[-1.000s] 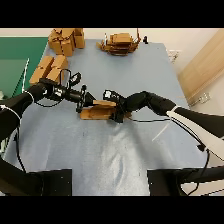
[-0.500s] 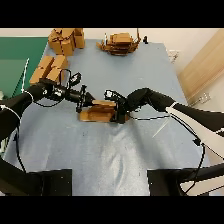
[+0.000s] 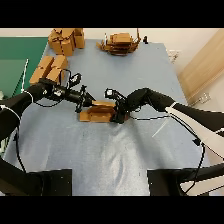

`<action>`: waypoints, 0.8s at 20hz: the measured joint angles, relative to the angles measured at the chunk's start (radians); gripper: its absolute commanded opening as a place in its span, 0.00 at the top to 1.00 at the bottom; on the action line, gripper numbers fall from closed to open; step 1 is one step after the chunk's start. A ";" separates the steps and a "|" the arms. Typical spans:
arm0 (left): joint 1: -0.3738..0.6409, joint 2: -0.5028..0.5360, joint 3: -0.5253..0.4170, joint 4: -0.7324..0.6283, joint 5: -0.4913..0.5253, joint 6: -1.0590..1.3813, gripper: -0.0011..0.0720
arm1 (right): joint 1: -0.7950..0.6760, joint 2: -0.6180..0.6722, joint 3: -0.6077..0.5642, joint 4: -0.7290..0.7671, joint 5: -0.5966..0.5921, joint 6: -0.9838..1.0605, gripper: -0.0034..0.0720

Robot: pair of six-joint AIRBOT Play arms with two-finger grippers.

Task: Fold the box.

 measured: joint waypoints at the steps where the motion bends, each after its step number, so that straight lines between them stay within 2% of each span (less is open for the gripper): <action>1: 0.000 0.000 0.000 0.000 0.000 0.001 0.95 | 0.003 0.000 0.000 -0.002 0.001 0.003 0.20; 10: 0.000 0.000 0.000 0.000 0.000 0.003 0.95 | 0.029 -0.024 0.001 -0.009 0.021 0.003 0.20; 11: 0.000 0.000 0.000 0.000 0.000 0.003 0.95 | 0.030 -0.024 0.001 -0.011 0.023 0.003 0.22; 15: 0.000 0.000 0.000 0.000 0.001 0.003 0.95 | 0.031 -0.026 0.001 -0.017 0.029 0.002 0.50; 16: 0.000 0.000 0.000 0.000 0.002 0.003 0.95 | 0.031 -0.026 0.001 -0.019 0.031 0.002 0.51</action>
